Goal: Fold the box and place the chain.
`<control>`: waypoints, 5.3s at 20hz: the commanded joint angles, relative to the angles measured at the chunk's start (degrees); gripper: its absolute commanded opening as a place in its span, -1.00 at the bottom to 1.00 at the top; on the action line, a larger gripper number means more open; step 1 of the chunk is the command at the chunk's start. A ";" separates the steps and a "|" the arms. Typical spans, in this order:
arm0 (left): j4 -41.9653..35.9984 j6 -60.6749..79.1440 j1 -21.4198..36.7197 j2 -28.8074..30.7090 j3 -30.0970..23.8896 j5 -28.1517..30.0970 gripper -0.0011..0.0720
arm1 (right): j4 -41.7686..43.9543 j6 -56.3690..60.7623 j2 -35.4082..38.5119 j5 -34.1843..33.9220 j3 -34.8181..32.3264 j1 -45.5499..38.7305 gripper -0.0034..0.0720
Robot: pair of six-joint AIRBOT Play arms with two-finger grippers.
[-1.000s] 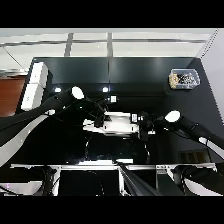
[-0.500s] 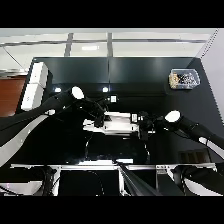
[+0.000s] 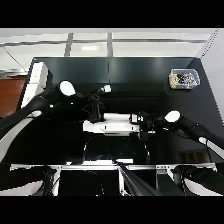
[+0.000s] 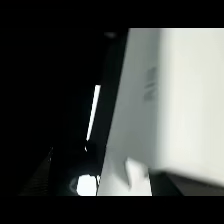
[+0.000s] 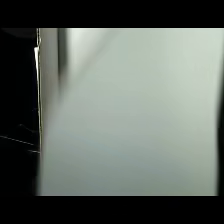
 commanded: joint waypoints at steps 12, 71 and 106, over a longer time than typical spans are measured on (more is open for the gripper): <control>-28.00 -1.73 0.00 3.89 -9.99 -5.09 -0.90 | -0.22 -0.39 0.02 0.44 0.02 0.04 -0.73; -29.42 48.46 -0.85 8.35 -25.40 13.38 -0.38 | -0.22 -0.39 0.02 0.44 0.02 0.04 -0.73; -9.01 -50.23 27.45 18.62 -25.18 -7.32 -0.90 | -0.22 -0.39 0.02 0.44 0.02 0.04 -0.73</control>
